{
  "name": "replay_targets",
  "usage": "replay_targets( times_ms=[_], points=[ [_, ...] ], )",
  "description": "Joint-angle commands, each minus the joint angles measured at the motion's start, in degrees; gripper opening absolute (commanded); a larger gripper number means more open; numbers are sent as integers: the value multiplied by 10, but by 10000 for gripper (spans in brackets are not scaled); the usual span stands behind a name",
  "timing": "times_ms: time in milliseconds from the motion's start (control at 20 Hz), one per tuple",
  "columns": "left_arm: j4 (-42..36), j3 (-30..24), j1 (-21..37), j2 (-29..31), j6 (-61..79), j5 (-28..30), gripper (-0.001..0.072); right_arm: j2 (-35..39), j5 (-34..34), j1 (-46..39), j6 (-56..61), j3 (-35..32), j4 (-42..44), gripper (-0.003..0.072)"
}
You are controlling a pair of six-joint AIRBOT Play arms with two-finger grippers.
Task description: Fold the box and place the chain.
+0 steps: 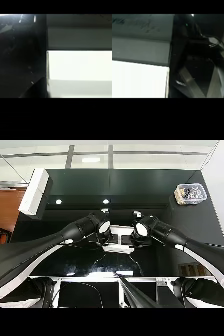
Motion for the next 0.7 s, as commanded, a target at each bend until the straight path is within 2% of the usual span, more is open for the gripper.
replay_targets(
  times_ms=[0,200,300,450,500,550,650],
  points=[
    [-4,0,0,0,-3,1,27,0,1,1,3,0,1,160],
    [-4,0,0,0,-3,2,27,0,8,1,3,0,1,159],
    [-4,0,0,0,-3,1,27,0,8,1,3,2,0,53],
    [-4,0,0,0,-3,1,27,0,8,1,2,9,-5,57],
    [-4,0,0,0,-3,1,27,2,10,1,3,11,-13,101],
    [-4,0,0,0,-3,2,27,4,13,0,3,13,-19,205],
    [-4,0,0,0,-3,1,28,14,23,-3,2,17,-34,214]
  ],
)
